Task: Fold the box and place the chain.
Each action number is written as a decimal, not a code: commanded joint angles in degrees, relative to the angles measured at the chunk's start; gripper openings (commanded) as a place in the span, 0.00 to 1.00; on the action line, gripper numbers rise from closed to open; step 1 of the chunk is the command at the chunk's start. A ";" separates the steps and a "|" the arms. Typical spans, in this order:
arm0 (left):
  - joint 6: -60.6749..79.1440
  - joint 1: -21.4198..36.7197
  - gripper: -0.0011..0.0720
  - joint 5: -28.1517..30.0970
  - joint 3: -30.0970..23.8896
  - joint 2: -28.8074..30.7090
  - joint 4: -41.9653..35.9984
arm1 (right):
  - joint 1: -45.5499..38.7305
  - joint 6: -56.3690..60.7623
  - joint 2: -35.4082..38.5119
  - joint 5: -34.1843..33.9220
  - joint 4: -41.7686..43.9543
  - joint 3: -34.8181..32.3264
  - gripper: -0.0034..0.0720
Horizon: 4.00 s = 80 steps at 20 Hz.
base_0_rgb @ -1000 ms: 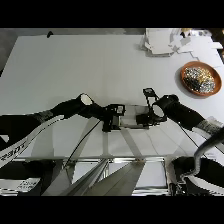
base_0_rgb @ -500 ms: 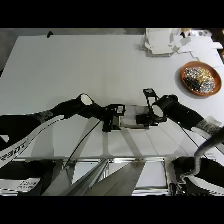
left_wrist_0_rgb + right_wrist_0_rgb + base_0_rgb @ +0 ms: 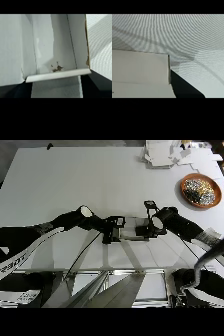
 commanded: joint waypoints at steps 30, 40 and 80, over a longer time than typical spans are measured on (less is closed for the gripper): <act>0.00 -0.02 0.13 0.00 0.04 0.04 0.00 | -6.29 -23.56 18.71 22.27 -9.99 15.76 0.47; 0.00 -0.02 0.13 0.02 0.04 0.04 0.00 | -48.22 -38.05 -13.05 10.08 -9.70 38.58 0.47; 0.00 -0.02 0.13 0.00 0.04 0.04 0.00 | -50.86 -54.53 -15.65 10.10 -4.44 42.51 0.07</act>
